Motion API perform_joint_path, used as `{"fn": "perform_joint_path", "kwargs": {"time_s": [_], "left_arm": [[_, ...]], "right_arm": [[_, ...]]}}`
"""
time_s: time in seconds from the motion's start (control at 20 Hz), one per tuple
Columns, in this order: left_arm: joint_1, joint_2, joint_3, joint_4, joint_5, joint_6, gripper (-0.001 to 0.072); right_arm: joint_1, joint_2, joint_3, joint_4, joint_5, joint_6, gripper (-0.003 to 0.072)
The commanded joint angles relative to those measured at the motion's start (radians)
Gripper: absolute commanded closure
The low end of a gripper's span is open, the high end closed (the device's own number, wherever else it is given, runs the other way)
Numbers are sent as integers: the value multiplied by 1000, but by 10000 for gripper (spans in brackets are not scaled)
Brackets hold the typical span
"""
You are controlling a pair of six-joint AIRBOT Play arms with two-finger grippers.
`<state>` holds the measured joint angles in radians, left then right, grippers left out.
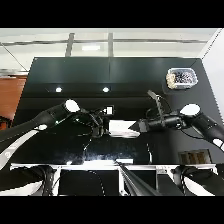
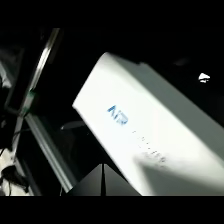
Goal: Fold the box and place the chain.
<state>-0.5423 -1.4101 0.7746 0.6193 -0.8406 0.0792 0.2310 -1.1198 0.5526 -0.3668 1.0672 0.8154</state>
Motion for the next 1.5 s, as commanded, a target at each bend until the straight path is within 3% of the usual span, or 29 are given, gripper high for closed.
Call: {"fn": "perform_joint_path", "kwargs": {"time_s": [0.0,0.1,0.4,0.65,0.7,0.8,1.0,1.1,1.2,1.35,1.45], "left_arm": [[0,0,1,0,2,-1,318],[0,0,1,-3,1,-1,309],[0,0,1,-4,0,-4,309],[0,5,2,-3,-1,-8,302],[0,11,2,-3,-1,-8,278],[0,28,2,-3,0,-12,-10],[0,108,2,113,-23,-124,-8],[-3,164,3,122,-61,-132,-8],[-35,192,18,122,-24,-132,-7],[-115,146,85,121,93,-176,0],[-166,74,160,122,90,-285,0]], "right_arm": [[44,-42,-8,-61,-87,113,686],[64,-55,-8,-125,-90,143,686],[67,-56,-6,-132,-135,144,686],[21,18,89,-149,64,74,681],[-16,58,119,-166,120,75,680],[-108,143,165,-203,201,71,680],[-330,286,183,-268,240,51,679],[-417,296,182,-285,249,51,679],[-457,296,182,-288,224,51,679],[-459,296,181,-287,178,51,679],[-459,296,179,-286,178,51,679]]}}
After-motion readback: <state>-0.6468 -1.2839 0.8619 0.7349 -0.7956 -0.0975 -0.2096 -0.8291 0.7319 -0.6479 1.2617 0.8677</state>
